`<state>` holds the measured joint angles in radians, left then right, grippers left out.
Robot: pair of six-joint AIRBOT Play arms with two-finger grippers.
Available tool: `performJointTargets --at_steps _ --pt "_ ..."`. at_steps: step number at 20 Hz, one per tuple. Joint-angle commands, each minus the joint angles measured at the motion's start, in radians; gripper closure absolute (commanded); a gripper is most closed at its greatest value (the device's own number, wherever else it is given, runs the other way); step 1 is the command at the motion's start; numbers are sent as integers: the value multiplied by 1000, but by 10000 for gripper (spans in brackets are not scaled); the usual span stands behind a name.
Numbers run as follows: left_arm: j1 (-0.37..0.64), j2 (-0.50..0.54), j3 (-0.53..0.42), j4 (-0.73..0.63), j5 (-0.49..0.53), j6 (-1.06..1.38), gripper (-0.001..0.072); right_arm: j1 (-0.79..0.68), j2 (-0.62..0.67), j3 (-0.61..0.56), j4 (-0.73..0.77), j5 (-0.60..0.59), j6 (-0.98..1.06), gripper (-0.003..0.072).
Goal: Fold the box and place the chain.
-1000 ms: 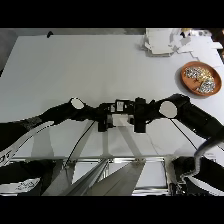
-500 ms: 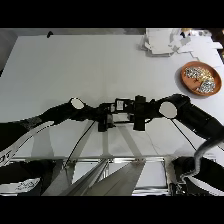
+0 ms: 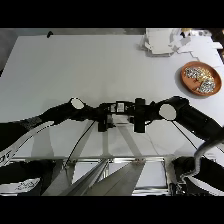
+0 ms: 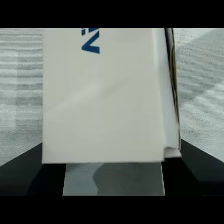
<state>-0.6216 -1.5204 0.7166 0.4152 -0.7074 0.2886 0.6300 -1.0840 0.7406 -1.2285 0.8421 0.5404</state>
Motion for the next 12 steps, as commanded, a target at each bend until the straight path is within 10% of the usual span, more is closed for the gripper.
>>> performJointTargets --at_steps 1,12 --pt "1 1 0 0 0 0 438 0 -1 -5 11 8 2 525" --pt "1 1 0 0 0 0 438 0 -1 -23 6 -64 54 528"
